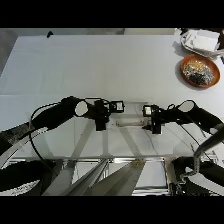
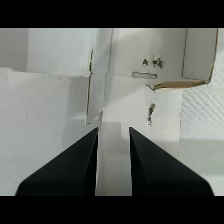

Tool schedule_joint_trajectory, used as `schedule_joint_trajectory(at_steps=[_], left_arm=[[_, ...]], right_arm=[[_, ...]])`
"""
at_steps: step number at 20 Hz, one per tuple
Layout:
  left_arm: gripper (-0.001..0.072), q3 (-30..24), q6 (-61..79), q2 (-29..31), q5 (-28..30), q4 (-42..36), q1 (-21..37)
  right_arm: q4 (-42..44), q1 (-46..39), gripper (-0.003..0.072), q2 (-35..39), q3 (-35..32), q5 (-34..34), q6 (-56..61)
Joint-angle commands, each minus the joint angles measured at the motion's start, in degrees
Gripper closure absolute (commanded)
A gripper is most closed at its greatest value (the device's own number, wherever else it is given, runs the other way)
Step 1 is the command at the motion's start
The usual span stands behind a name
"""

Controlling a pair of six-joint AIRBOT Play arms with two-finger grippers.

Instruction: Fold the box and place the chain.

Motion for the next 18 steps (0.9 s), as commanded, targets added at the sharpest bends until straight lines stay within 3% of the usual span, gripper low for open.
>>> schedule_joint_trajectory(at_steps=[1, 7, 9, 18], left_arm=[[0.0486, -0.2, 2.9, -1.4, 1.3, 0.0, -0.1], [0.0474, -0.2, 6.3, -1.4, 3.2, 0.0, -0.1], [0.0418, -0.2, 8.3, -1.4, 3.2, -0.1, -0.2], [0.0418, -1.2, 15.7, -1.4, 4.4, -2.6, -1.4]], right_arm=[[0.0, 0.0, 0.039, 0.0, 0.0, 0.0, 0.0], [0.0, 0.0, 0.039, 0.0, 0.0, 0.0, 0.0], [0.0, 0.0, 0.039, 0.0, 0.0, 0.0, 0.0], [0.0, 0.0, 0.039, 0.0, 0.0, 0.0, 0.0]])
